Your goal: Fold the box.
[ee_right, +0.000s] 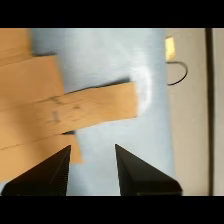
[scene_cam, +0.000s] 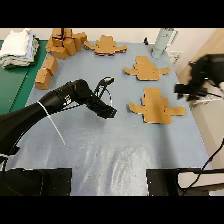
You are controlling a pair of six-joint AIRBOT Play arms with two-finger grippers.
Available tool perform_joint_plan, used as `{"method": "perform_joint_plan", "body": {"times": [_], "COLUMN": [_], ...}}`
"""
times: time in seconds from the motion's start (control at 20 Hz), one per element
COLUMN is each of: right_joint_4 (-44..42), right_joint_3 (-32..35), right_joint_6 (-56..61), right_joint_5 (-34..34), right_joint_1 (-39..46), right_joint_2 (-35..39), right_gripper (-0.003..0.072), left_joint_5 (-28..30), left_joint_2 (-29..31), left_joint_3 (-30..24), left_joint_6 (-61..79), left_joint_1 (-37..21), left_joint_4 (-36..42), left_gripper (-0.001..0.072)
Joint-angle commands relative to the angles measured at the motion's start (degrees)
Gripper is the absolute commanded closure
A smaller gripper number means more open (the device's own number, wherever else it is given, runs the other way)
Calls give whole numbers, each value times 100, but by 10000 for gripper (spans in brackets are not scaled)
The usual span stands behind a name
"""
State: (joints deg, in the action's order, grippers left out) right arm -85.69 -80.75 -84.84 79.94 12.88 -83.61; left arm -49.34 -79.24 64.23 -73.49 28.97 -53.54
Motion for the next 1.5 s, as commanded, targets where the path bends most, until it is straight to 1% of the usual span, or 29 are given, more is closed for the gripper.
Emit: {"method": "perform_joint_plan", "body": {"times": [0.0, 0.1, 0.2, 0.3, 0.4, 0.6, 0.65, 0.7, 0.85, 0.9, 0.95, 1.0, 1.05, 1.1, 1.15, 1.2, 1.3, 1.35, 1.4, 1.45], "right_joint_4": [-1644, -2380, -2844, -2857, -2933, -3381, -3521, -3674, -3805, -3812, -3840, -3860, -3860, -3869, -3866, -3871, -4035, -4251, -4500, -4730], "right_joint_3": [-55, -55, -57, -59, -59, -68, -68, -72, -72, -70, -70, -70, -70, -72, -72, -72, -70, -28, 111, 372], "right_joint_6": [-1652, -2251, -2824, -3169, -3233, -3744, -3781, -3849, -3923, -3917, -3908, -3915, -3930, -3934, -3926, -3904, -3729, -3676, -3665, -3676], "right_joint_5": [-190, -22, 85, 205, 267, 826, 887, 962, 1091, 1115, 1110, 1073, 988, 857, 684, 588, 691, 793, 791, 621], "right_joint_1": [1683, 2197, 2354, 2341, 2341, 2188, 2120, 2031, 1679, 1528, 1375, 1198, 1016, 866, 730, 590, 306, 142, -33, -227], "right_joint_2": [-479, -911, -1263, -1547, -1775, -1838, -1797, -1733, -1606, -1611, -1622, -1637, -1644, -1644, -1644, -1641, -1617, -1563, -1438, -1231], "right_gripper": [263, 264, 264, 263, 263, 288, 303, 387, 410, 479, 479, 478, 488, 531, 538, 689, 684, 686, 686, 687], "left_joint_5": [374, 376, 374, 358, 286, 258, 216, 190, -170, -306, -387, -437, -494, -511, -553, -592, -669, -734, -817, -920], "left_joint_2": [0, 0, 0, 0, 0, 0, 2, 2, 2, 2, 2, 2, 2, 2, 2, 2, 2, 2, 2, 2], "left_joint_3": [0, 0, 0, 0, 0, 0, 2, 4, 157, 229, 293, 337, 354, 354, 354, 354, 354, 354, 334, 299], "left_joint_6": [-2, 0, -2, 0, 0, 20, 26, 68, 105, 105, 111, 179, 234, 190, 190, 192, 407, 632, 776, 868], "left_joint_1": [0, -2, -2, -2, -2, -2, -2, -4, -2, -4, -4, -2, -4, -9, -13, -13, -37, -81, -168, -317], "left_joint_4": [155, 334, 365, 367, 387, 446, 533, 629, 649, 649, 643, 645, 645, 669, 686, 686, 686, 684, 704, 750], "left_gripper": [697, 697, 696, 696, 696, 695, 695, 695, 695, 695, 694, 638, 292, 89, 179, 238, 238, 238, 238, 238]}}
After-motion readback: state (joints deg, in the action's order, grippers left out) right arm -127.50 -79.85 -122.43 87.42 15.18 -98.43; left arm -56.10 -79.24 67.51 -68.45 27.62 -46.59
